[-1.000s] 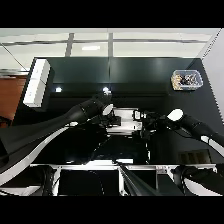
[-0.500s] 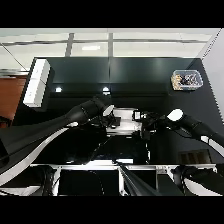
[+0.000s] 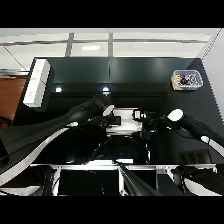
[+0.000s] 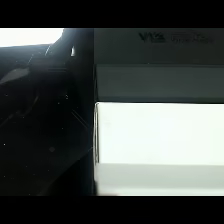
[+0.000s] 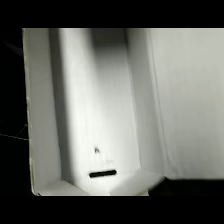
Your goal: Fold the box and place the chain.
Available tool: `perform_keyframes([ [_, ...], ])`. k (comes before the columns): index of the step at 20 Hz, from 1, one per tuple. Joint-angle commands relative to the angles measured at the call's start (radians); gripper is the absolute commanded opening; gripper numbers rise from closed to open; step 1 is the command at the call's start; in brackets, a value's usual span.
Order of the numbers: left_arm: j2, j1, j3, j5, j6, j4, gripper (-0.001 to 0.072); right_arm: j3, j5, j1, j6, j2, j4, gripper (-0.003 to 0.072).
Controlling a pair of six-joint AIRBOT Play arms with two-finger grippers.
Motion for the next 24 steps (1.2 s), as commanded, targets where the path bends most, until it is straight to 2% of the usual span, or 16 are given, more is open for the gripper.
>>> perform_keyframes([
  [1, 0.000, 0.000, 0.001, -0.006, -0.001, 0.005, 0.0023, 0.001, 0.026, -0.014, 0.058, 0.049, -0.088, 0.0714],
  [5, 0.000, 0.001, 0.001, -0.004, -0.001, 0.005, 0.0023, 0.001, 0.057, -0.020, 0.056, 0.127, -0.109, 0.0706],
  [6, 0.000, 0.000, 0.001, -0.004, -0.001, 0.005, 0.0023, 0.000, 0.057, -0.018, 0.053, 0.126, -0.110, 0.0590],
  [8, 0.000, 0.000, 0.001, -0.004, -0.001, 0.005, 0.0023, 0.000, 0.057, -0.018, 0.053, 0.126, -0.106, 0.0464],
  [9, 0.000, 0.000, 0.001, -0.003, -0.001, 0.005, 0.0023, 0.000, 0.051, -0.018, 0.053, 0.124, -0.098, 0.0462],
  [10, 0.000, 0.000, 0.001, -0.002, -0.001, 0.005, 0.0023, 0.000, 0.044, -0.018, 0.053, 0.124, -0.081, 0.0357],
  [11, 0.000, 0.000, 0.001, 0.000, -0.001, 0.005, 0.0023, 0.000, 0.038, -0.018, 0.053, 0.122, -0.060, 0.0195],
  [14, 0.000, 0.000, 0.001, 0.000, -0.001, 0.005, 0.0024, 0.000, 0.031, -0.018, 0.054, 0.104, 0.028, 0.0192],
  [16, 0.000, 0.000, 0.001, 0.000, -0.001, 0.005, 0.0024, 0.000, 0.029, -0.009, 0.054, 0.085, 0.079, 0.0126],
  [24, 0.000, 0.000, 0.001, 0.015, 0.000, 0.004, 0.0025, 0.000, -0.058, 0.056, 0.086, 0.030, 0.097, 0.0123],
])
